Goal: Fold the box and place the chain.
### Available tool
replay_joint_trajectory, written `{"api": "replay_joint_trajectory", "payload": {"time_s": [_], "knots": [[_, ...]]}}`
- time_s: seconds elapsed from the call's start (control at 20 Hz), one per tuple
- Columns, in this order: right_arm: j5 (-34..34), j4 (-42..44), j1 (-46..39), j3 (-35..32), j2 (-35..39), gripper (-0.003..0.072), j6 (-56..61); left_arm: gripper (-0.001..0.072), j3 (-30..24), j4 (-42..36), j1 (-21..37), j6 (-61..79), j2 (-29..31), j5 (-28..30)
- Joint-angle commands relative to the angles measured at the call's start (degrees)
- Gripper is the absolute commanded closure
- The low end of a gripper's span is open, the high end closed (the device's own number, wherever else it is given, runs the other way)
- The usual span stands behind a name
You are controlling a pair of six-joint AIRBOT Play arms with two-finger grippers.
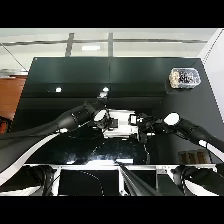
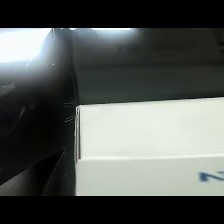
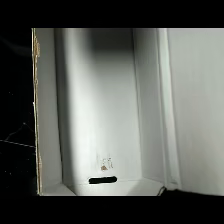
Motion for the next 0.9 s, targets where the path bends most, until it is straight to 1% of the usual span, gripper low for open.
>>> {"api": "replay_joint_trajectory", "payload": {"time_s": [0.0,0.15,0.25,0.4,0.45,0.55,0.65,0.75,0.85], "knots": [[0.09,0.00,-0.02,-0.02,-0.02,0.0154,0.00,0.0215,0.92,0.11,0.09,-0.11,-0.07,-0.20],[0.09,0.00,-0.02,-0.02,-0.02,0.0154,0.00,0.0228,0.92,0.22,0.07,-0.13,-0.26,-0.24],[-0.11,0.00,-0.02,-0.02,-0.02,0.0154,0.00,0.0416,0.92,0.37,0.07,-0.02,-0.28,-0.52],[-0.44,0.00,-0.02,-0.02,-0.02,0.0154,0.00,0.0430,0.92,1.11,0.07,-0.09,-0.76,-1.20],[-0.50,0.00,-0.02,-0.02,-0.02,0.0154,0.00,0.0480,0.92,1.07,0.07,-0.09,-1.07,-1.88],[-0.57,0.00,-0.02,-0.02,-0.02,0.0153,0.00,0.0678,0.92,0.90,-0.02,0.87,-1.33,-2.62],[-0.52,0.00,-0.02,-0.02,0.00,0.0151,0.04,0.0683,0.92,0.87,-0.17,1.53,-1.33,-2.60],[-0.72,-0.61,-0.07,0.00,0.46,-0.0031,2.69,0.0683,0.94,1.07,-0.13,1.70,-1.31,-2.84],[-0.70,-4.61,-0.15,0.00,2.43,-0.0031,7.19,0.0684,0.94,1.11,-0.04,1.70,-1.31,-3.72]]}}
